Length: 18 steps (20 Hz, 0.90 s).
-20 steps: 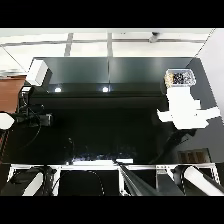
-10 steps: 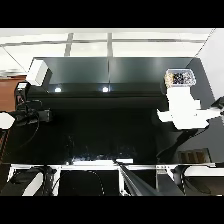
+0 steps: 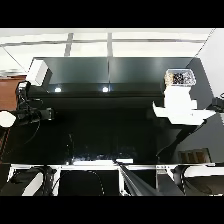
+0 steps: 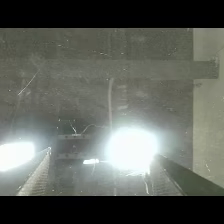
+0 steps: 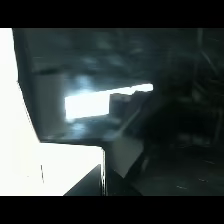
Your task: Fold the box and place the chain.
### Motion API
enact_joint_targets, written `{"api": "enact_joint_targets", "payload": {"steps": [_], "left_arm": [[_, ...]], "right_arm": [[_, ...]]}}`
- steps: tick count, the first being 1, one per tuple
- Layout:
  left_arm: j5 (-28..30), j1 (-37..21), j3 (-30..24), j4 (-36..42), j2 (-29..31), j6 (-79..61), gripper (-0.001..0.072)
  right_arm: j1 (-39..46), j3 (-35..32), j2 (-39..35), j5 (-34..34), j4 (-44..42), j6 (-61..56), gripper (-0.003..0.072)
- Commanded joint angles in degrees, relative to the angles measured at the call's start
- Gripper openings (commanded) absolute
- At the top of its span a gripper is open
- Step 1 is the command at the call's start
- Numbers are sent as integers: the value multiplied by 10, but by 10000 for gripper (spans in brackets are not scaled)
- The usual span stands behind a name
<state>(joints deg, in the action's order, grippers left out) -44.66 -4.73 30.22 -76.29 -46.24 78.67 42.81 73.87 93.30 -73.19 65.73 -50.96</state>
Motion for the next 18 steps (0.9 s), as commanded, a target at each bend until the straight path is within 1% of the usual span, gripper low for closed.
{"api": "enact_joint_targets", "payload": {"steps": [1,4,5,6,8,10,12,13,15,16,18], "left_arm": [[-3,0,0,7,-1,0,713],[-9,0,0,10,-1,0,713],[-12,0,0,16,-1,0,713],[-16,0,0,26,-1,0,713],[-24,0,0,54,-3,-1,712],[-28,0,0,85,-6,-3,711],[-26,0,0,136,-10,-23,711],[-26,0,0,179,-14,-54,711],[-23,9,1,268,-28,-130,695],[-14,28,7,274,-38,-140,695],[-3,67,29,273,-59,-137,695]], "right_arm": [[-25,0,-11,-71,-67,7,17],[-73,-8,-38,-121,-116,6,17],[-90,-24,-58,-116,-127,7,17],[-107,-49,-85,-88,-141,7,17],[-145,-126,-163,0,-198,26,17],[-193,-231,-258,97,-285,66,17],[-245,-325,-332,163,-360,110,17],[-276,-367,-362,193,-383,126,17],[-343,-423,-402,242,-394,130,17],[-380,-447,-417,263,-398,124,17],[-453,-496,-436,319,-452,124,17]]}}
